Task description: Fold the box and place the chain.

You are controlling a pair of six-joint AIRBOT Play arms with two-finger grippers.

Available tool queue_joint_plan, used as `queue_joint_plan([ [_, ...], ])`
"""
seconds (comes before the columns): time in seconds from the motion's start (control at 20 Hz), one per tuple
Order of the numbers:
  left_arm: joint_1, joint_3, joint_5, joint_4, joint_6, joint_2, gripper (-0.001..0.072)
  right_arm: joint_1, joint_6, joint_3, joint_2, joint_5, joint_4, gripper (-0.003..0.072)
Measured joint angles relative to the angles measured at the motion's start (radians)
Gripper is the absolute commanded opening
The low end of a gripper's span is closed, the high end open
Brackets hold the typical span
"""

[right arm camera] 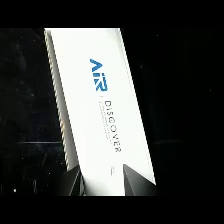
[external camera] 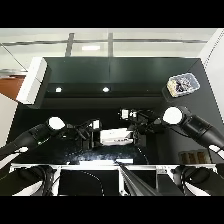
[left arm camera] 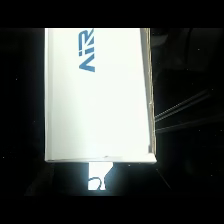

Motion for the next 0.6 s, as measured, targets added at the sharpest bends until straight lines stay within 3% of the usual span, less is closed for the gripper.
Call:
queue_joint_plan([
  [0.6,-0.001,0.000,0.001,0.000,-0.001,0.000,0.0477,0.000,0.038,0.000,0.000,0.014,-0.002,0.0329],
])
